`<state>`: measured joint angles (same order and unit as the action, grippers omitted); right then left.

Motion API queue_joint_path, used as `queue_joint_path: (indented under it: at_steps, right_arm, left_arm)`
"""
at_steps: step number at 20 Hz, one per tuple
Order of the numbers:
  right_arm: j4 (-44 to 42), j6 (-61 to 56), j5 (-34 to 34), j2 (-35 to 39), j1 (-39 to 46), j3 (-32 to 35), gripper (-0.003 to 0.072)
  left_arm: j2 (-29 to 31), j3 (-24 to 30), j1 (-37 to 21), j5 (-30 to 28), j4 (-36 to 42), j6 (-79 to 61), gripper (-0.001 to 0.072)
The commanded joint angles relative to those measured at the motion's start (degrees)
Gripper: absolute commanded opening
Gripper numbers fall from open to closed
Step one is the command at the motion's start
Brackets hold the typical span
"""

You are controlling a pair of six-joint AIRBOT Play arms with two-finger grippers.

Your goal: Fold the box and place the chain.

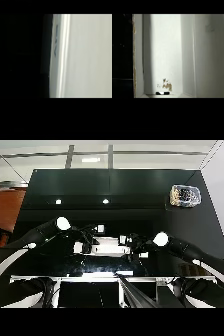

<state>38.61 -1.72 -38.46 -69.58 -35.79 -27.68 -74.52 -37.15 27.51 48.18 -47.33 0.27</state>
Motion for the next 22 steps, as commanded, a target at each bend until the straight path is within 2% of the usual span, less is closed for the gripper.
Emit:
queue_joint_path:
  at_steps: [1,2,3,6,8,10,13,18,22]
  right_arm:
    - [-0.02,-0.20,0.31,-0.02,-0.04,0.04,0.0470]
    - [-0.02,-0.20,0.31,-0.02,-0.04,0.04,0.0470]
    - [-0.02,-0.20,0.31,-0.02,-0.04,0.04,0.0469]
    - [-0.02,-0.20,0.31,-0.02,-0.04,0.04,0.0469]
    - [0.00,-0.17,0.28,0.00,-0.02,0.04,0.0469]
    - [0.00,-0.17,0.31,-0.02,-0.04,0.04,0.0469]
    - [0.02,-0.15,0.31,-0.02,-0.02,0.04,0.0469]
    - [1.07,-0.15,0.28,0.00,-0.04,0.04,0.0469]
    - [1.07,-0.13,0.33,-0.02,-0.04,0.04,0.0469]
  left_arm:
    - [-0.02,-0.07,0.02,0.20,0.02,0.17,0.0030]
    - [0.02,-0.07,0.00,0.33,0.04,0.37,0.0091]
    - [0.02,-0.07,0.00,0.07,0.02,1.44,0.0209]
    - [0.17,-0.09,0.00,0.09,0.00,1.73,0.0251]
    - [0.61,-0.09,0.00,0.07,0.00,2.12,0.0472]
    - [1.97,-0.09,-0.04,-0.15,-0.48,4.44,0.0636]
    - [5.70,-0.09,-0.87,0.04,-3.26,7.45,0.0646]
    - [15.08,-0.09,-6.14,3.43,-15.93,18.64,0.0646]
    - [22.86,-0.07,-10.47,5.40,-16.48,21.29,0.0646]
